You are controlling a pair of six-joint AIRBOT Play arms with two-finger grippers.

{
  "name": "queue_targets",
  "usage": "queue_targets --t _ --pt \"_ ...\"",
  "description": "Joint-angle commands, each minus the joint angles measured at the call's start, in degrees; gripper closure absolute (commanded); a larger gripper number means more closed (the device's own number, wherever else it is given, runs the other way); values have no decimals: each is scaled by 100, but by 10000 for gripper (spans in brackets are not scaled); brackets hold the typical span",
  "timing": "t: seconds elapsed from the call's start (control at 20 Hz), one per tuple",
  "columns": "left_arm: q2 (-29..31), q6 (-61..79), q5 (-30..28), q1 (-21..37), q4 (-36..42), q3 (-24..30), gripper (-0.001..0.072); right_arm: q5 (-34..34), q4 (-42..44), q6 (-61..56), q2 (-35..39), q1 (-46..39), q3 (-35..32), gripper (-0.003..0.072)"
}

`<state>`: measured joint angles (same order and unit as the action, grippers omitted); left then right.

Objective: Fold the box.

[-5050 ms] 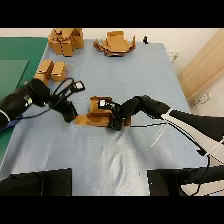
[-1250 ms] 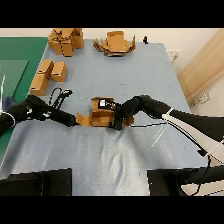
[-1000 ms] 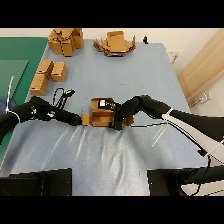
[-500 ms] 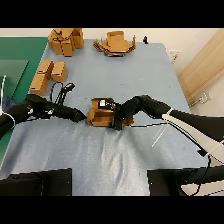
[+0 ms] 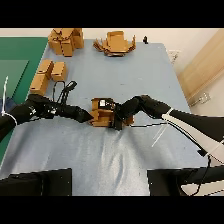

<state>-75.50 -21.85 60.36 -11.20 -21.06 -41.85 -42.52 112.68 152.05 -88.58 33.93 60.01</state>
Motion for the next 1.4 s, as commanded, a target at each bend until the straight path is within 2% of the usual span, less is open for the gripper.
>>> queue_targets --t 0.0,0.15,0.35,0.45,0.6,0.9,0.95,1.0,1.35 --pt "4 -442 -350 -258 24 -33 85 4 0 0 -4 -2 4 76" --pt "4 -1226 -614 -385 -192 -177 86 7 0 0 -4 -2 4 76" --pt "7 -2997 -785 -507 -929 -505 91 7 0 2 -4 -2 4 77" --pt "7 -3670 -787 -684 -1414 -643 116 7 0 20 -4 -2 4 82" --pt "7 -4120 -787 -1060 -1908 -815 116 24 2 63 -4 -2 4 82" --pt "7 -4610 -839 -1360 -2151 -1005 118 42 0 103 -4 -2 4 82" --pt "7 -4804 -844 -1379 -2374 -1005 132 50 0 103 -4 -2 4 83" --pt "7 -5062 -861 -1423 -2662 -1005 185 61 2 105 -4 -2 4 83" --pt "2 -6734 -1543 -2184 -4124 -1099 185 184 4 131 -4 -2 4 83"
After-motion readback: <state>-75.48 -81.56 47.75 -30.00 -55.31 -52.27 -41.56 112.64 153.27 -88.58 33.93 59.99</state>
